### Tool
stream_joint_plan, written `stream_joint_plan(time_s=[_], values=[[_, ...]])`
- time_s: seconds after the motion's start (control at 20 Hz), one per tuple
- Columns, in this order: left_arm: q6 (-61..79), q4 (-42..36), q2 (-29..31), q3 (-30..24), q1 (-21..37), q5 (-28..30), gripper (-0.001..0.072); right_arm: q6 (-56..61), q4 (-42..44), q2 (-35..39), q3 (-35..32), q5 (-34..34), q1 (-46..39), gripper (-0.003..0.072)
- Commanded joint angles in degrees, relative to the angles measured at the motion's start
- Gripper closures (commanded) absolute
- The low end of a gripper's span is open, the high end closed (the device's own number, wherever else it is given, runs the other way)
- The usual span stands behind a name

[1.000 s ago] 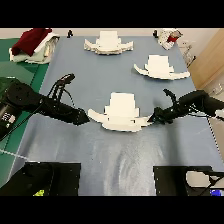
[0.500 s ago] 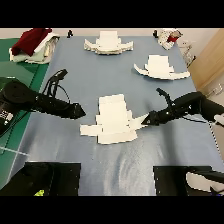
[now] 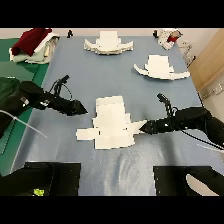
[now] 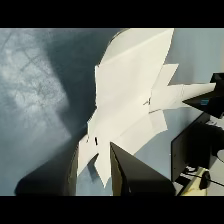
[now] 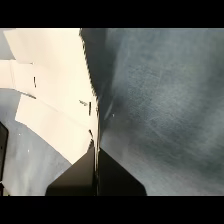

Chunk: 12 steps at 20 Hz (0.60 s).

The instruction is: Fold the box.

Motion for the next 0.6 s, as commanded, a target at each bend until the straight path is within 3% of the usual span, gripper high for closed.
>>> stream_joint_plan(time_s=[0.0,0.2,0.35,0.55], values=[[11.89,-10.08,-10.75,0.50,-0.37,3.45,0.0397,1.01,-0.07,1.20,-0.72,1.42,0.87,0.0681],[16.52,-14.10,-21.27,5.90,-2.25,1.97,0.0397,1.01,-0.13,1.20,-0.72,0.74,0.87,0.0681],[17.31,-14.16,-28.28,12.39,-5.16,-2.99,0.0397,1.03,-0.55,1.20,-0.72,0.63,0.87,0.0680],[19.82,-13.60,-31.63,18.32,-8.90,-9.40,0.0399,1.05,-0.59,1.20,-0.72,0.48,0.87,0.0681]])
